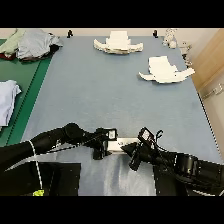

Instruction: Fold the box.

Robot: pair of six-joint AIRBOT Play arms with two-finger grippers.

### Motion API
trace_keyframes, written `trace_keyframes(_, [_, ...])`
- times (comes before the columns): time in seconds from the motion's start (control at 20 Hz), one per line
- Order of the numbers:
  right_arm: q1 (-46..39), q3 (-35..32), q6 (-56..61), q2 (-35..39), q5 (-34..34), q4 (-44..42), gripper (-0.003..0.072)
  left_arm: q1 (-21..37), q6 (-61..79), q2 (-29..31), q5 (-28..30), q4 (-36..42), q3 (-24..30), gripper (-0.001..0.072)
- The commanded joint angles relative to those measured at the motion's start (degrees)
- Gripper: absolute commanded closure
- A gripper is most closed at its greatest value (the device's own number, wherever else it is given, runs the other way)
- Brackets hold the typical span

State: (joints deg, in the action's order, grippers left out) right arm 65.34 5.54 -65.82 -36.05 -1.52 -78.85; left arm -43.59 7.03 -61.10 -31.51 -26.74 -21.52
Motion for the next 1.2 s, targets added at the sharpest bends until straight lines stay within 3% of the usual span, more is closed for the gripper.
trace_keyframes(0.0, [-1.0,0.8,-0.2,4.2,1.0,2.6,0.068,0.0,0.0,0.0,0.0,0.0,0.0,0.0187])
trace_keyframes(0.15, [-2.9,2.6,-0.2,7.7,0.2,7.2,0.068,0.0,0.0,0.0,0.0,0.0,0.0,0.0187])
trace_keyframes(0.25, [-4.0,5.2,-0.2,8.2,-5.2,11.0,0.068,0.0,0.0,0.0,0.0,0.0,0.0,0.0186])
trace_keyframes(0.5, [-9.4,18.4,-0.2,2.9,-38.2,24.0,0.0681,0.0,0.0,0.0,0.0,0.0,0.0,0.0186])
trace_keyframes(0.6, [-14.5,24.1,-0.2,-1.0,-44.9,24.4,0.0681,0.0,0.0,0.0,0.0,0.0,0.0,0.0187])
trace_keyframes(0.75, [-24.0,33.0,-0.2,-8.4,-49.6,20.2,0.0682,0.0,0.0,0.0,0.0,0.0,0.0,0.0187])
trace_keyframes(1.15, [-43.7,52.4,-7.9,-32.0,-64.2,-3.3,0.0682,0.0,0.0,0.0,0.0,0.0,0.0,0.0187])
